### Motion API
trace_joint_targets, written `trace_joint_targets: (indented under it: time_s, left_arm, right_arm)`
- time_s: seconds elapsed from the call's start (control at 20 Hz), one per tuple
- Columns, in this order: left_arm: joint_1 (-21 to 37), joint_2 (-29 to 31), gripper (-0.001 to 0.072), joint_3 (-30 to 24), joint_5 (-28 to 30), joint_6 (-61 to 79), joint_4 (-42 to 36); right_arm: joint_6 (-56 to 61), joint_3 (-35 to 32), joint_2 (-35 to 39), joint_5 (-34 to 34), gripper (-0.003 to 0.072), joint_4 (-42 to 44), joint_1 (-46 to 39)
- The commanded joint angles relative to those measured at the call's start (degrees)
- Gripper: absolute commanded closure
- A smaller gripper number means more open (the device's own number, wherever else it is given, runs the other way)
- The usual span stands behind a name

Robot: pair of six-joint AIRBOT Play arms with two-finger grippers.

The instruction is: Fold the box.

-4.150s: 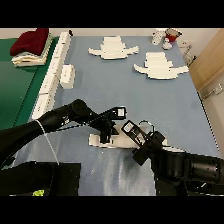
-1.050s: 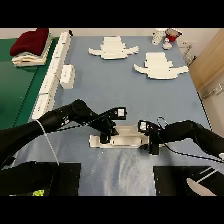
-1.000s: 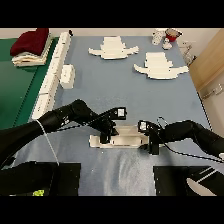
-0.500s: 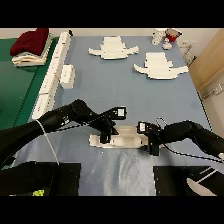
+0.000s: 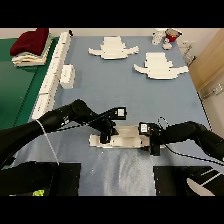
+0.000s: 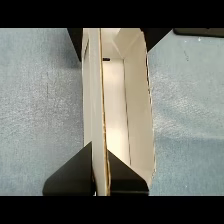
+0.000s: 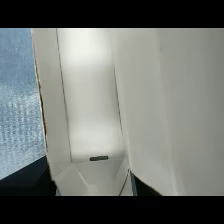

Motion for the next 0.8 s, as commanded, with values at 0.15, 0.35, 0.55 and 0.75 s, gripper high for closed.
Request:
trace_joint_targets:
  time_s: [0.15, 0.35, 0.55, 0.75]
  left_arm:
    - [0.04, -0.02, 0.0696, 0.02, 0.0, 0.0, 0.02]
    - [0.04, -0.02, 0.0696, 0.02, 0.0, 0.0, 0.02]
    - [0.04, -0.02, 0.0696, 0.02, 0.0, 0.02, 0.02]
    - [0.04, -0.02, 0.0696, 0.02, 0.0, 0.0, 0.02]
  right_arm:
    - [-0.02, 0.04, -3.23, 0.92, 0.0158, -0.2, 0.04]
    - [-0.02, 0.04, -4.11, 0.79, 0.0223, -0.39, 0.04]
    - [-0.02, 0.07, -4.22, 0.81, 0.0222, -0.35, 0.04]
    - [-0.02, 0.07, -4.22, 0.74, 0.0223, -0.37, 0.04]
